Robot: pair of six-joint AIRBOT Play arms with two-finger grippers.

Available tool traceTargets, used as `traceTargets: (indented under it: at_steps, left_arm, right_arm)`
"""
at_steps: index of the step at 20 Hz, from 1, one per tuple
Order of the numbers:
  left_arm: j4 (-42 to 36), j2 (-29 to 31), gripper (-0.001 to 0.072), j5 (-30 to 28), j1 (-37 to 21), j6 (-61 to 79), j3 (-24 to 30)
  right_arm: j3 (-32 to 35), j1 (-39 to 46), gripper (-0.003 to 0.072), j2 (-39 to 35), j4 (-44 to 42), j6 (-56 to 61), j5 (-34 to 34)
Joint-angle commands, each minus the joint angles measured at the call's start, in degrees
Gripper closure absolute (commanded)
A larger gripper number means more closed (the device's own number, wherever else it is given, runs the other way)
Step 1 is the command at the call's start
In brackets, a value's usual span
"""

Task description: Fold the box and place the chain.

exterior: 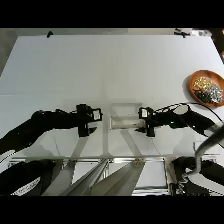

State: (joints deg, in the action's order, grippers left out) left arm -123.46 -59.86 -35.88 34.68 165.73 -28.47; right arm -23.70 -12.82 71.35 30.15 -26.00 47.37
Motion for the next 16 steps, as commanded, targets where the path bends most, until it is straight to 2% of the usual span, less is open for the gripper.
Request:
traceTargets:
  at_steps: [1, 4, 9, 13, 16]
  left_arm:
    - [-2.38, -5.29, -0.0002, 1.75, 3.56, 3.82, -0.83]
    - [-4.66, -7.02, -0.0002, 1.57, 4.50, 3.82, -2.60]
    - [-11.96, -10.34, -0.0002, -2.97, 4.44, 3.82, -7.04]
    - [-12.15, -14.32, -0.0001, -5.27, 4.68, 3.80, -10.10]
    - [-12.20, -14.73, 0.0000, -6.73, 6.08, 3.82, -10.25]
  right_arm:
    - [0.02, 0.04, 0.0273, -0.04, -0.02, 0.02, 0.02]
    - [0.02, 0.04, 0.0273, -0.04, -0.02, 0.02, 0.00]
    - [0.02, 0.04, 0.0273, -0.04, -0.02, 0.02, 0.00]
    - [0.02, 0.04, 0.0273, -0.04, -0.02, 0.02, 0.00]
    - [0.02, 0.04, 0.0273, -0.04, -0.02, 0.02, 0.00]
